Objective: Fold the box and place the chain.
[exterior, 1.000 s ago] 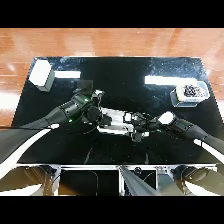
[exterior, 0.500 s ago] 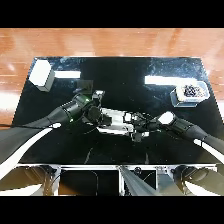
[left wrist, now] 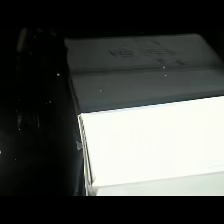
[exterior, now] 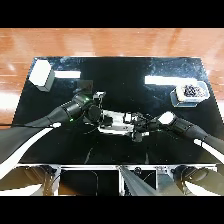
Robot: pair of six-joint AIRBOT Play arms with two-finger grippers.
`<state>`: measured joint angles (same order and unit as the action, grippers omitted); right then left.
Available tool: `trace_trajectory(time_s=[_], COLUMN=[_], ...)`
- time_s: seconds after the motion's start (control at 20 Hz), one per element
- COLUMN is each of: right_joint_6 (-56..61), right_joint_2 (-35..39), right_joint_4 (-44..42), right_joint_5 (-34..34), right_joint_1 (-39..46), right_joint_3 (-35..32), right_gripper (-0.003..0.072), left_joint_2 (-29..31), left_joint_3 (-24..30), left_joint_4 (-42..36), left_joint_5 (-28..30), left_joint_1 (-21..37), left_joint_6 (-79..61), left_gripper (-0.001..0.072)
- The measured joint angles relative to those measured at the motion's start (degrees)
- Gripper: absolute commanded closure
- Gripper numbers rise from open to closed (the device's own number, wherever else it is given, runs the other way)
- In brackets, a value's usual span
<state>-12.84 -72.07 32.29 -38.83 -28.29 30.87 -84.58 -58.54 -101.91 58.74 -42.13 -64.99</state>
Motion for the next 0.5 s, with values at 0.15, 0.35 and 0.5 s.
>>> trace_trajectory(time_s=[0.15, 0.35, 0.5], right_joint_6=[0.31, 0.22, 0.22], right_joint_2=[0.00, 0.00, 0.00], right_joint_4=[-0.37, -0.28, -0.24], right_joint_5=[0.07, -0.02, -0.07], right_joint_1=[0.00, 0.00, 0.00], right_joint_3=[0.02, 0.02, 0.02], right_gripper=[0.0252, 0.0252, 0.0252], left_joint_2=[0.00, 0.00, -0.04], left_joint_3=[-2.21, -4.15, -4.61], left_joint_4=[1.36, 3.80, 5.42], left_joint_5=[2.78, 5.44, 6.27], left_joint_1=[-0.02, -0.04, -0.04], left_joint_6=[0.07, 0.76, 1.66], left_gripper=[0.0323, 0.0324, 0.0324])
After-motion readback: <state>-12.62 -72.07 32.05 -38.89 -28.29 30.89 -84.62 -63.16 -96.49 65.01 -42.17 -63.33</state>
